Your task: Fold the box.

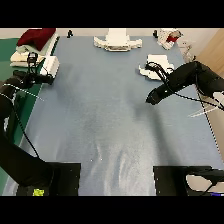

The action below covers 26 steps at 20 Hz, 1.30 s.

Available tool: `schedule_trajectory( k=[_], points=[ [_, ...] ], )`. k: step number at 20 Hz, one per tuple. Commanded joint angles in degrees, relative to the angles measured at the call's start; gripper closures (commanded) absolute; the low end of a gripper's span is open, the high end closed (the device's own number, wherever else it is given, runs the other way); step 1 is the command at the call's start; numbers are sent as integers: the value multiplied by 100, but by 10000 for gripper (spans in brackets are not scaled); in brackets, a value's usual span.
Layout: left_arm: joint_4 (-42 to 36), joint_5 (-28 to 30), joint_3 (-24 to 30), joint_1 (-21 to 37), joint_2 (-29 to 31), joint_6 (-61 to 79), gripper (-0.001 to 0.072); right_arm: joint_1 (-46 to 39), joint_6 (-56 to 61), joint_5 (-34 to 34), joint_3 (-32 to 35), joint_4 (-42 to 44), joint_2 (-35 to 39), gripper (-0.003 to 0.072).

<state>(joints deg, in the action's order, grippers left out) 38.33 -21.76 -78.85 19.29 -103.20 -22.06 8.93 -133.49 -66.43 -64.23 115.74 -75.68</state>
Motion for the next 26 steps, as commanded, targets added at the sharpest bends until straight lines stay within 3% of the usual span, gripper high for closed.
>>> schedule_trajectory(
  k=[1, 17, 21, 22, 23, 26],
  points=[
    [46, 33, -205, 39, -240, -35, 247, -2, 0, 0, -4, 0, -2, 681],
    [24, -35, -203, 33, -328, -44, 245, -2, 0, 2, -4, 0, -2, 681],
    [28, -61, -203, 35, -326, -46, 216, -2, 0, 2, -4, 0, -2, 681],
    [26, -81, -203, 37, -321, -48, 49, -2, 0, 0, -4, 0, -2, 681],
    [26, -92, -205, 39, -315, -98, 12, -2, 0, 0, -4, 0, -2, 681],
    [52, -168, -205, 48, -223, -153, 12, -2, 0, 0, -4, 0, -2, 681]
  ],
)
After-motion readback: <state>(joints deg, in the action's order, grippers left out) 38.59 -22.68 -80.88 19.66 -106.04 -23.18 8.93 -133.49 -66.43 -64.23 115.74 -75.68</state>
